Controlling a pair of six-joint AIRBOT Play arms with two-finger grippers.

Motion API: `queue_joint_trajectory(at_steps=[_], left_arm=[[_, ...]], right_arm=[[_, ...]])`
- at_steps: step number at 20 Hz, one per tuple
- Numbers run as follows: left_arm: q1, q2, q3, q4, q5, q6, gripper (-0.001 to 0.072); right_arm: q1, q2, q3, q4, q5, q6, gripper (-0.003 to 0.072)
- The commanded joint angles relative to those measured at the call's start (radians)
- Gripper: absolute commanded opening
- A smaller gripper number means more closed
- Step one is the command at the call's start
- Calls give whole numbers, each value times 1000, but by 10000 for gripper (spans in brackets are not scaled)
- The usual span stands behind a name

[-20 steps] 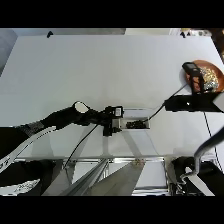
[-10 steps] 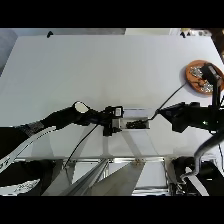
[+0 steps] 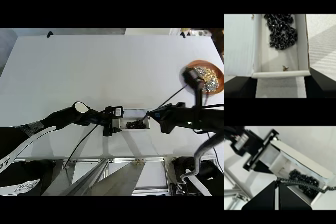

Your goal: Fold the box and place the chain.

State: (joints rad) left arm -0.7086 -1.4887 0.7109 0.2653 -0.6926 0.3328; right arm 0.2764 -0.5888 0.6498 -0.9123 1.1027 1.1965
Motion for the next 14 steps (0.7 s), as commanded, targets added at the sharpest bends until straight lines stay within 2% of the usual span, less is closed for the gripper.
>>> queue_joint_trajectory(at_steps=[1, 5, 6, 8, 11, 14], left_arm=[[0, 0, 0, 0, 0, 0, 209], [0, 0, 0, 0, 0, 0, 209], [0, 0, 0, 0, 0, 0, 209], [0, 0, 0, 0, 0, 0, 209], [0, 0, 0, 0, 0, 0, 209], [0, 0, 0, 0, 0, 0, 209]], right_arm=[[39, -86, -75, -33, -41, -84, 17], [73, -208, -94, -124, -43, -76, 18], [73, -229, -94, -138, -45, -64, 45], [73, -248, -93, -140, -45, -34, 225], [72, -246, -59, -143, -21, -23, 238], [61, -247, 64, -231, -7, 1, 237]])
